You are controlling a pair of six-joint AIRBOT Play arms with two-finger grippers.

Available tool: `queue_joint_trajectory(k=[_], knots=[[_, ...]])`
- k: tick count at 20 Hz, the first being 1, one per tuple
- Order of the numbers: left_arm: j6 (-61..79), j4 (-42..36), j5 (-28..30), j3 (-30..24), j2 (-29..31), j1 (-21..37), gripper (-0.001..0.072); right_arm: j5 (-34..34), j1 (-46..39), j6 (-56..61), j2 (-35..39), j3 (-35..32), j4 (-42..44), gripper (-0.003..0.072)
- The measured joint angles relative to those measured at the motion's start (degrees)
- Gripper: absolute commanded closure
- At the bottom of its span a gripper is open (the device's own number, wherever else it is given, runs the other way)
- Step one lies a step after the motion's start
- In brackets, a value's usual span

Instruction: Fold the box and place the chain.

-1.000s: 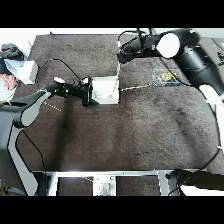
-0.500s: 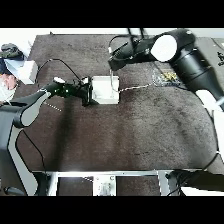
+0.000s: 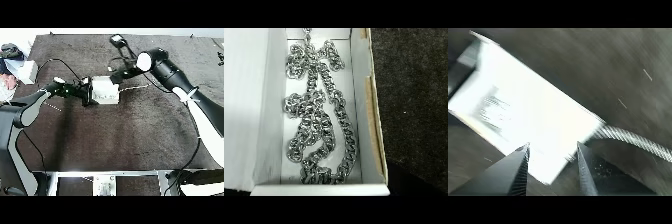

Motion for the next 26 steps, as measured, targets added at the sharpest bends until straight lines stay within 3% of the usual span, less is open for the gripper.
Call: queue_joint_trajectory(k=[8, 18, 19, 21, 23, 25, 26], knots=[[0.0, 0.0, 0.0, 0.0, 0.0, 0.0, 0.0292, -14.4, -19.5, 10.4, 1.0, -18.1, 3.0, 0.0326], [0.0, 0.0, 0.0, 0.0, 0.0, 0.0, 0.0292, -31.6, -25.8, 11.1, -8.5, -20.9, 20.3, 0.0329], [0.0, 0.0, 0.0, 0.0, 0.0, 0.0, 0.0292, -33.0, -25.9, 11.1, -9.2, -20.9, 21.6, 0.0359], [0.0, 0.0, 0.0, 0.0, 0.0, 0.0, 0.0292, -34.9, -25.9, 11.1, -10.8, -20.5, 23.8, 0.0536], [0.0, 0.0, 0.0, 0.0, 0.0, 0.0, 0.0292, -36.1, -25.8, 10.4, -11.8, -19.6, 25.5, 0.0537], [0.0, 0.0, 0.0, 0.0, 0.0, 0.0, 0.0292, -36.7, -25.2, 9.5, -12.2, -18.6, 26.5, 0.0678], [0.0, 0.0, 0.0, 0.0, 0.0, 0.0, 0.0292, -36.6, -24.9, 9.3, -12.0, -18.4, 27.0, 0.0679]])
